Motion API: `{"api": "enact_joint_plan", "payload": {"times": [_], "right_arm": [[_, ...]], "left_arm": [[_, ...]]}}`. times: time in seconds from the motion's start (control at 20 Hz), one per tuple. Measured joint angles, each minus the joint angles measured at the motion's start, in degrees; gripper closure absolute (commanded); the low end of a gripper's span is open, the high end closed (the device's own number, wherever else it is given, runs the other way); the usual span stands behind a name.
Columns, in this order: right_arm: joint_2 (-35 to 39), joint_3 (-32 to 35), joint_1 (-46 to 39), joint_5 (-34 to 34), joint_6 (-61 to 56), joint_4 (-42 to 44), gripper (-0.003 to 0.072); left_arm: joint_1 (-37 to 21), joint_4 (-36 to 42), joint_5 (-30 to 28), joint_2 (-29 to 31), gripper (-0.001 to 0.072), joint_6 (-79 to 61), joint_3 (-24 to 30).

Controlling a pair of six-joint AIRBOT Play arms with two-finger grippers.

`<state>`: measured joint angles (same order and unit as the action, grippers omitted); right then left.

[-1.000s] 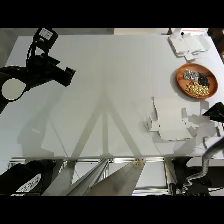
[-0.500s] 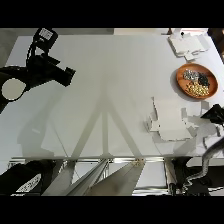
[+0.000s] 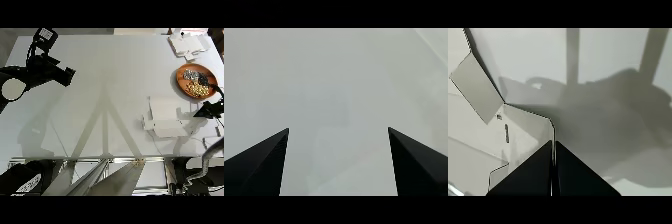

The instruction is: Fold the box and place the chain.

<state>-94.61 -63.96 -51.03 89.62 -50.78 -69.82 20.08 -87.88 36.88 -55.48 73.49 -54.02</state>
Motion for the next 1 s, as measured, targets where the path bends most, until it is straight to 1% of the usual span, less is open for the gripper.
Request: {"api": "enact_joint_plan", "payload": {"times": [0.2, 0.4, 0.5, 0.75, 0.9, 1.0], "right_arm": [[2.51, 0.0, 5.97, -0.52, 1.42, 4.26, 0.0679], [7.34, 0.0, 12.98, -2.8, 4.33, 14.86, 0.0681], [10.12, 0.04, 17.29, -5.42, 5.62, 19.85, 0.0681], [14.8, 1.18, 30.23, -16.83, 6.25, 25.53, 0.0682], [15.72, 4.63, 37.42, -25.64, 5.57, 27.96, 0.0682], [16.02, 7.65, 42.14, -33.11, 5.2, 30.88, 0.0683]], "left_arm": [[0.0, 0.0, 0.02, 0.0, 0.0014, 0.0, 0.0], [0.0, 0.02, 0.02, 0.0, 0.0014, 0.0, 0.0], [0.0, 0.0, 0.02, 0.0, 0.0014, 0.0, 0.0], [0.0, 0.02, 0.02, 0.0, 0.0014, 0.02, 0.0], [0.0, 0.0, 0.02, 0.0, 0.0014, 0.02, 0.0], [0.0, 0.0, 0.02, 0.0, 0.0014, 0.0, 0.0]]}}
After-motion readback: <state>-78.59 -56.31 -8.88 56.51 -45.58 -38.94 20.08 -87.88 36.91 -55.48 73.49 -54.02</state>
